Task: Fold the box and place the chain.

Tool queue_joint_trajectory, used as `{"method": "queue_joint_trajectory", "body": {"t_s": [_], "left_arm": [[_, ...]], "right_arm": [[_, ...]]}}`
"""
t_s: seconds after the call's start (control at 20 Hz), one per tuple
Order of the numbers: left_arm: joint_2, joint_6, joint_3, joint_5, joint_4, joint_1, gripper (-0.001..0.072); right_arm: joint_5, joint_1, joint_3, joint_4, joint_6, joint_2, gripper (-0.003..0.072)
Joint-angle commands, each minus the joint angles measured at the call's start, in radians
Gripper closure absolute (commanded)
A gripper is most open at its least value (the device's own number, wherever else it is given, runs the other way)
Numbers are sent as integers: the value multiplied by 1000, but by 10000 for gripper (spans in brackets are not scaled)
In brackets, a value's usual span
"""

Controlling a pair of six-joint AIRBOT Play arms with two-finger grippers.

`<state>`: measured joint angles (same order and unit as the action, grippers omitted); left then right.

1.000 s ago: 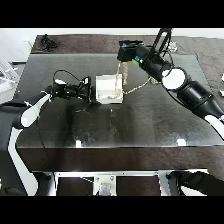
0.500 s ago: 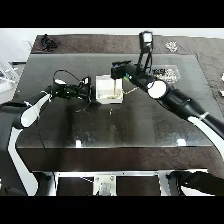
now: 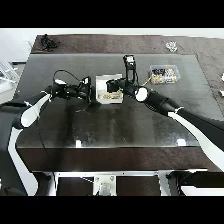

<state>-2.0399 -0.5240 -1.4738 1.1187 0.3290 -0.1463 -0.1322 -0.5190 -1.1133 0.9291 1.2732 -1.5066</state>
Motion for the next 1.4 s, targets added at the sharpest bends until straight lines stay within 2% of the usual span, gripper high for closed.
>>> {"method": "queue_joint_trajectory", "body": {"t_s": [0.0,0.2,0.35,0.5,0.9,1.35], "left_arm": [[0,-1,0,0,0,0,342],[0,0,0,0,0,0,342],[0,0,0,0,0,0,342],[0,0,0,0,0,0,342],[0,0,0,0,0,0,342],[0,0,0,-1,0,0,342]], "right_arm": [[-11,43,1,7,8,51,217],[-10,172,66,31,-23,165,217],[-6,324,145,27,91,150,217],[-6,411,150,23,171,74,215],[8,443,-57,0,187,-220,215],[-28,471,-130,-29,193,-300,216]]}}
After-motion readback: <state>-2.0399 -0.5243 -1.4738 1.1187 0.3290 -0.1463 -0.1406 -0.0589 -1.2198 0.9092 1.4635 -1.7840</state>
